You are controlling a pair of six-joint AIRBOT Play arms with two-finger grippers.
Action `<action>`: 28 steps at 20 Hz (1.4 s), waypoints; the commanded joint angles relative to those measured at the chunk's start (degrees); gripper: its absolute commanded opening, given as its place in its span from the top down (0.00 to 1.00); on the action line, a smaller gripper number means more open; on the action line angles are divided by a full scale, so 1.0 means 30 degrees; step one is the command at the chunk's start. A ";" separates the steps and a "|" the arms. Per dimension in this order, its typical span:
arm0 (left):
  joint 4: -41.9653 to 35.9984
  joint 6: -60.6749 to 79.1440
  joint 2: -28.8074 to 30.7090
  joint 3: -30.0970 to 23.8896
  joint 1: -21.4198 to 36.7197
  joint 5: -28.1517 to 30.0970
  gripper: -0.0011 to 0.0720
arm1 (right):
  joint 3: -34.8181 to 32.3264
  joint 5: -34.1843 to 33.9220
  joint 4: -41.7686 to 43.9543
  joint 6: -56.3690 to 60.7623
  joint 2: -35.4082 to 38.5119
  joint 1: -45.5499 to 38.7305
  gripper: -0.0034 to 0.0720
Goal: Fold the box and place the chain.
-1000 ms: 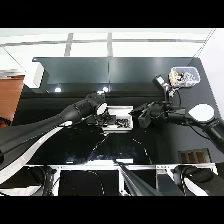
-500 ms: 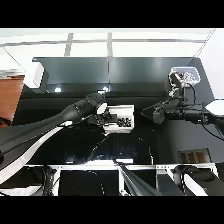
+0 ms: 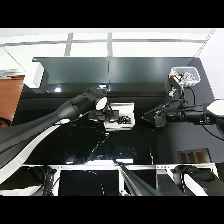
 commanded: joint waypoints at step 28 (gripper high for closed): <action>-1.3828 3.6224 0.5056 -0.9814 1.1570 0.1632 0.00 | 0.0007 -0.1610 -0.0998 0.0000 0.0007 0.0000 0.45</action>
